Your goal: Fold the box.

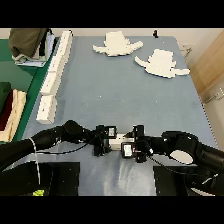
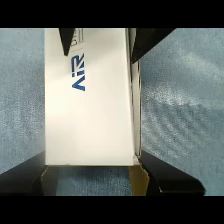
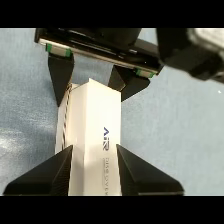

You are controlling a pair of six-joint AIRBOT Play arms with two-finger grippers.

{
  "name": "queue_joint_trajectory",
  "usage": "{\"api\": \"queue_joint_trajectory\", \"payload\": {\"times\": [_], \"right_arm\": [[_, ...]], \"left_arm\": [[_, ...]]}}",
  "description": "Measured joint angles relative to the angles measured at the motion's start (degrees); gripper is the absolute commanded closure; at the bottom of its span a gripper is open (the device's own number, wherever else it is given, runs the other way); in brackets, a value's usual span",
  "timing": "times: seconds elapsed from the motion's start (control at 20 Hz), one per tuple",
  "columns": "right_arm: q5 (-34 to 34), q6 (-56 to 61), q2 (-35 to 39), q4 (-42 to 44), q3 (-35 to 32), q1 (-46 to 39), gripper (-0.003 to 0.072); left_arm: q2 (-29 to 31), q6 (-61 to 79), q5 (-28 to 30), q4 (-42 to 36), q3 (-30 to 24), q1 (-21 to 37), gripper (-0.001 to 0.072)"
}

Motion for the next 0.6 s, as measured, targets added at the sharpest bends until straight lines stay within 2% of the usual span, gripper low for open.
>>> {"api": "queue_joint_trajectory", "payload": {"times": [0.35, 0.4, 0.45, 0.5, 0.6], "right_arm": [[0.44, 0.57, 2.73, 4.37, 0.00, 0.00, 0.0286], [0.46, 1.18, 3.30, 5.42, 0.00, 0.00, 0.0421], [0.50, 2.49, 4.02, 6.56, 0.00, 0.00, 0.0642], [0.61, 4.76, 4.81, 7.56, 0.00, 0.00, 0.0680], [0.66, 11.61, 6.36, 8.92, -0.15, 0.00, 0.0681]], "left_arm": [[0.00, -0.04, 0.11, -0.02, 0.00, 0.00, 0.0173], [0.00, -0.04, 0.13, -0.02, 0.00, 0.00, 0.0173], [0.00, -0.04, 0.15, -0.04, 0.00, 0.00, 0.0173], [0.00, -0.04, 0.15, -0.04, 0.00, 0.00, 0.0173], [0.00, -0.04, 0.15, -0.04, 0.00, 0.00, 0.0173]]}}
